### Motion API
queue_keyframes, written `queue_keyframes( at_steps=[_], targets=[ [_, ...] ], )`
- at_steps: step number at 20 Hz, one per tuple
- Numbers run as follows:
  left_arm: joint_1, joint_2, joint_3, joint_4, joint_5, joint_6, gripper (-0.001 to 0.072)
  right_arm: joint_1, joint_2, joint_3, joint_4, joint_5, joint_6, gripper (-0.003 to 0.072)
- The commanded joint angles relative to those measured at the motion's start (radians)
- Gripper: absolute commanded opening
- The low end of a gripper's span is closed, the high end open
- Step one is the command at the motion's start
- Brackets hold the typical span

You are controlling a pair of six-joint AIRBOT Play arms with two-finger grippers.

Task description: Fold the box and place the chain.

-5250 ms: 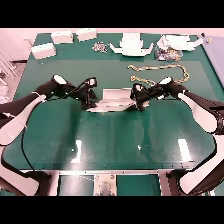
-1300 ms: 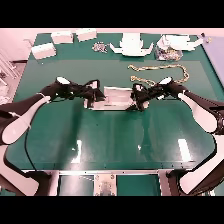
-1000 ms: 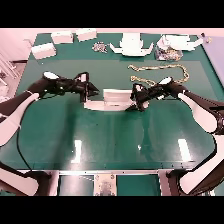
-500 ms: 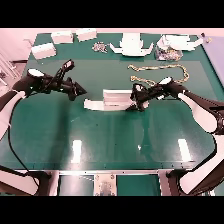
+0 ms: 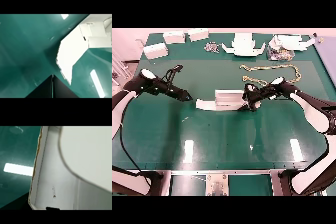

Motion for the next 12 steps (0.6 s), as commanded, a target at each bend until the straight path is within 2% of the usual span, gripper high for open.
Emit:
queue_keyframes(
  at_steps=[1,7,12],
  targets=[
    [0.001,-0.001,-0.018,0.013,-0.007,-0.120,0.0019,-0.001,0.000,0.000,0.000,0.000,0.000,0.0497],
    [-0.013,-0.005,-0.045,-0.010,0.029,-0.171,0.0018,-0.001,0.000,0.000,0.000,0.000,0.000,0.0497],
    [-0.109,-0.034,-0.077,-0.079,0.098,-0.169,0.0018,-0.001,0.000,0.000,0.000,0.000,0.000,0.0497]
  ],
)
